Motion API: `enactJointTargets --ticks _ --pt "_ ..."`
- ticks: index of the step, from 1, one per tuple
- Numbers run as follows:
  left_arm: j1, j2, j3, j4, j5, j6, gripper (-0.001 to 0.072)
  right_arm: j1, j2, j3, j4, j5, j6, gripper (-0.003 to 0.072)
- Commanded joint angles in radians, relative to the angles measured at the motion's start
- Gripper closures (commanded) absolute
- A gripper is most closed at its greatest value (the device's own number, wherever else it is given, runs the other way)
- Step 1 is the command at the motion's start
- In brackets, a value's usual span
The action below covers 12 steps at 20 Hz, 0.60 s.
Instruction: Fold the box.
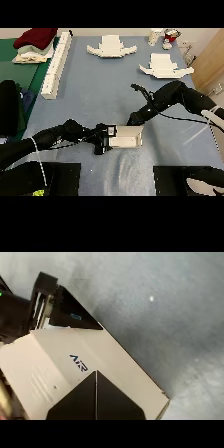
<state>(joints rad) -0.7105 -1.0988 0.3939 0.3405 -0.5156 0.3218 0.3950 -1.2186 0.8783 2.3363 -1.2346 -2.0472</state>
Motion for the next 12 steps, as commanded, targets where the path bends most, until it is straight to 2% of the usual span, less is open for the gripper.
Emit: enactJointTargets --ticks 1,5,8,12 --pt "0.0 0.001 0.001 0.0 0.0 0.0 0.0267 0.134 0.13 -0.054 -0.137 0.172 -0.003 0.0684" --pt "0.0 0.001 0.001 0.0 0.0 0.0 0.0267 0.249 0.289 -0.217 -0.209 0.376 -0.002 0.0684" --pt "0.0 0.001 0.001 0.0 0.0 0.0 0.0267 0.325 0.398 -0.352 -0.209 0.554 -0.003 0.0684" --pt "0.0 0.001 0.001 0.0 0.0 0.0 0.0267 0.418 0.475 -0.49 -0.212 0.766 -0.003 0.0684"
